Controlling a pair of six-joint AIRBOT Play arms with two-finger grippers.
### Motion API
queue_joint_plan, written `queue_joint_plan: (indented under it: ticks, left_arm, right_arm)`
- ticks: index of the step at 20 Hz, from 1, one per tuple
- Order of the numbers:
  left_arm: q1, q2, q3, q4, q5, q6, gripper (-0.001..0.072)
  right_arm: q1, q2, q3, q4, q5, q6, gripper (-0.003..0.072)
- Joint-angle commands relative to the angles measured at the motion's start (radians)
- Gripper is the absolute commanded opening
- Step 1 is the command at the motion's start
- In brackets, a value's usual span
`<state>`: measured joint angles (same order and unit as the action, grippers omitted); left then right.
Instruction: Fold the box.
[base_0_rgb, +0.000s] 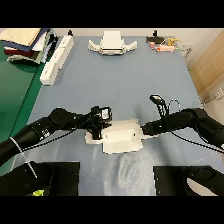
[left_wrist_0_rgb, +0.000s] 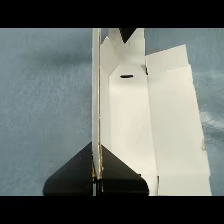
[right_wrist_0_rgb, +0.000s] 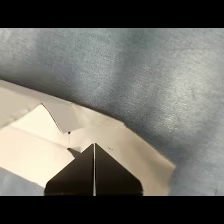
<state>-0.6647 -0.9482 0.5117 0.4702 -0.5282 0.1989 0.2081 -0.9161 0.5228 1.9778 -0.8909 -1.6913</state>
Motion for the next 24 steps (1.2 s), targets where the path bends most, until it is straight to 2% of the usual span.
queue_joint_plan:
  ticks: [1, 10, 19, 24]
  left_arm:
    - [-0.048, 0.013, -0.021, 0.001, 0.031, 0.003, 0.0007]
    - [-0.06, 0.014, -0.045, 0.002, 0.039, 0.004, 0.0007]
    - [-0.146, 0.023, -0.076, 0.031, 0.064, 0.018, 0.0008]
    - [-0.146, 0.026, -0.081, 0.032, -0.016, -0.053, 0.0008]
  right_arm:
    - [0.001, 0.001, 0.0, 0.0, 0.0, 0.0, 0.0004]
    - [0.001, 0.001, 0.0, -0.01, 0.008, 0.0, 0.0005]
    - [0.001, 0.001, 0.0, -0.011, 0.014, 0.0, 0.0004]
    - [0.001, 0.001, 0.0, -0.015, 0.019, 0.0, 0.0004]
